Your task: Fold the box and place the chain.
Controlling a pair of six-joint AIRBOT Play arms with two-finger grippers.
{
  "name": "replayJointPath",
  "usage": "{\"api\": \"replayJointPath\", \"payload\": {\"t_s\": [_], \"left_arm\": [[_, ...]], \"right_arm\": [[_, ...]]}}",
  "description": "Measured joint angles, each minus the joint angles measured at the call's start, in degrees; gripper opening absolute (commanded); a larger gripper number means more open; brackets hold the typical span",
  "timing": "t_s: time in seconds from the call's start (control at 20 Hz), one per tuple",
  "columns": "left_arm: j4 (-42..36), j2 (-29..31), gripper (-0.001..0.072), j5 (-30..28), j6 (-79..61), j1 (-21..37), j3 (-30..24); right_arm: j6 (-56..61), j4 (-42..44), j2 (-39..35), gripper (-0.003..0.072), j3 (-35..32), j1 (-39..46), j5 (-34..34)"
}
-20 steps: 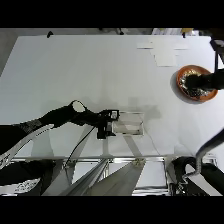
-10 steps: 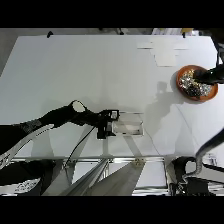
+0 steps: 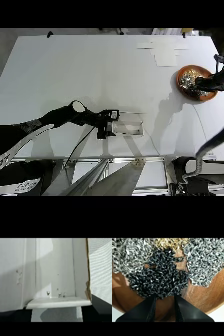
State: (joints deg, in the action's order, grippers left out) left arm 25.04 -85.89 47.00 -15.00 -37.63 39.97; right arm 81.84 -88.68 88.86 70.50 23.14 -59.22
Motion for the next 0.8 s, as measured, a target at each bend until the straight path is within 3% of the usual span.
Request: {"api": "replayJointPath", "payload": {"t_s": [0.3,0.35,0.45,0.5,0.8], "left_arm": [[0.0,0.0,0.0169,0.0,0.0,0.0,0.0],[0.0,0.0,0.0169,0.0,0.0,0.0,0.0],[0.0,0.0,0.0169,0.0,0.0,0.0,0.0],[0.0,0.0,0.0169,0.0,0.0,0.0,0.0],[0.0,0.0,0.0169,0.0,0.0,0.0,0.0]], "right_arm": [[-4.4,0.4,1.5,0.022,0.0,0.4,0.0],[-5.2,0.5,1.6,0.0204,0.0,0.4,0.1],[-6.2,0.6,1.7,0.0072,0.0,0.4,0.0],[-6.8,0.6,1.7,0.0048,0.0,0.4,0.0],[-9.7,0.6,1.1,0.002,0.0,0.4,-2.6]]}}
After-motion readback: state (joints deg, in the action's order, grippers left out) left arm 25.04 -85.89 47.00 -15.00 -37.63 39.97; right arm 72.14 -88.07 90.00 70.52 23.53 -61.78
